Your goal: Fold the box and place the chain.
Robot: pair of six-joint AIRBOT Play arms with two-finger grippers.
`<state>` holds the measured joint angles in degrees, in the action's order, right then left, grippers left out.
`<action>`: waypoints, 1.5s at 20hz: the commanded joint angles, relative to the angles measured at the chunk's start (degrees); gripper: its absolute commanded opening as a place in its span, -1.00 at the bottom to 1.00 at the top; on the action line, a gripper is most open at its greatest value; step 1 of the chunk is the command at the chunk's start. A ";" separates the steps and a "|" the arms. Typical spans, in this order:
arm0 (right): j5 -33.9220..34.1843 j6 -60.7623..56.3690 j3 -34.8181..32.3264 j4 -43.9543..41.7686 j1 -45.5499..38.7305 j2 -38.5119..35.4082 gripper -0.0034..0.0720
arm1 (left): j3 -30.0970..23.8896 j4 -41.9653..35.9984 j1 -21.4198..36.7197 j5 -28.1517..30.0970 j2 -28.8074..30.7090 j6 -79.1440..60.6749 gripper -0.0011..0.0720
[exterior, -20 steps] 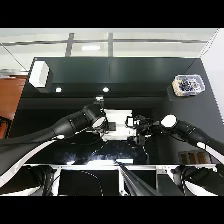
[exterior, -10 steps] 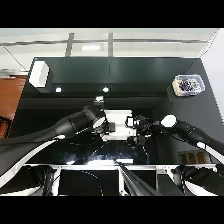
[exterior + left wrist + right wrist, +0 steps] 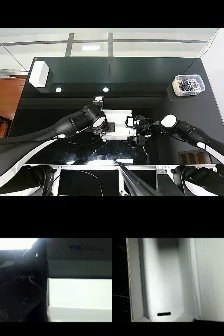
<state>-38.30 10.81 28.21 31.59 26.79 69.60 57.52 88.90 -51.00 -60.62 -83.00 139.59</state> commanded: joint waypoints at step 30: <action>1.53 -11.50 0.09 -4.96 2.75 -2.05 -0.57 | 0.04 -1.16 0.02 0.09 -0.04 -2.73 -0.90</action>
<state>-37.36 0.43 28.29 27.99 29.17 66.96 57.56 87.99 -51.00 -61.06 -83.02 136.88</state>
